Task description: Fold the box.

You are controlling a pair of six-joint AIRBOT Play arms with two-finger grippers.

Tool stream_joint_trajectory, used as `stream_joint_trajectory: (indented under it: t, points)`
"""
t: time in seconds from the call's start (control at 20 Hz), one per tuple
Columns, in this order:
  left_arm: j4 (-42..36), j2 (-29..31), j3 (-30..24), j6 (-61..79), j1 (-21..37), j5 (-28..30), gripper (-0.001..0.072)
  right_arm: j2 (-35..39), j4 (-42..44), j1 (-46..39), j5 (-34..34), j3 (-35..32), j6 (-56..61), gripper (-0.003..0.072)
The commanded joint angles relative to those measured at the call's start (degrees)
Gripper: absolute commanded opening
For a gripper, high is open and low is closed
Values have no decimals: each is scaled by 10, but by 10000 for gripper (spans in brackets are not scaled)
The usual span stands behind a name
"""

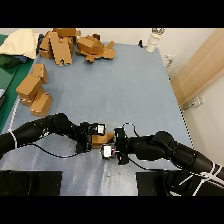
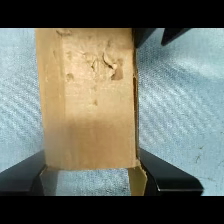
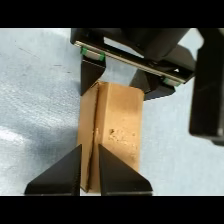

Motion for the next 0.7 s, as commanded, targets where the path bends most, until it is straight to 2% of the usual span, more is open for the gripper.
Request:
stream_joint_trajectory:
  t: [0.0, 0.1, 0.2, 0.25, 0.3, 0.45, 0.55, 0.6, 0.65]
  points:
    - [0, 0, 0, 0, 0, 0, 302, 3, 5, 1, -2, 0, 2, 160]
    - [0, 0, 0, 0, 0, 0, 302, 24, 5, 0, -3, 3, 63, 160]
    - [0, 0, 0, 0, 0, 0, 302, 70, 4, 0, -12, 3, 203, 139]
    - [0, 0, 0, 0, 0, 1, 302, 98, -3, -1, -25, 3, 290, 21]
    - [0, 0, 0, 0, 0, 1, 302, 122, -18, -1, -35, 3, 377, 6]
    - [0, 0, 0, 0, 0, 2, 302, 177, -113, -1, -66, 0, 740, 4]
    - [0, 0, 0, 0, 0, 2, 302, 195, -174, -1, -59, -22, 1018, 3]
    - [0, 0, 0, 0, 0, 2, 302, 197, -172, -1, -34, -41, 1117, 2]
    - [0, 0, 0, 0, 0, 2, 302, 195, -150, 2, 19, -68, 1196, 3]
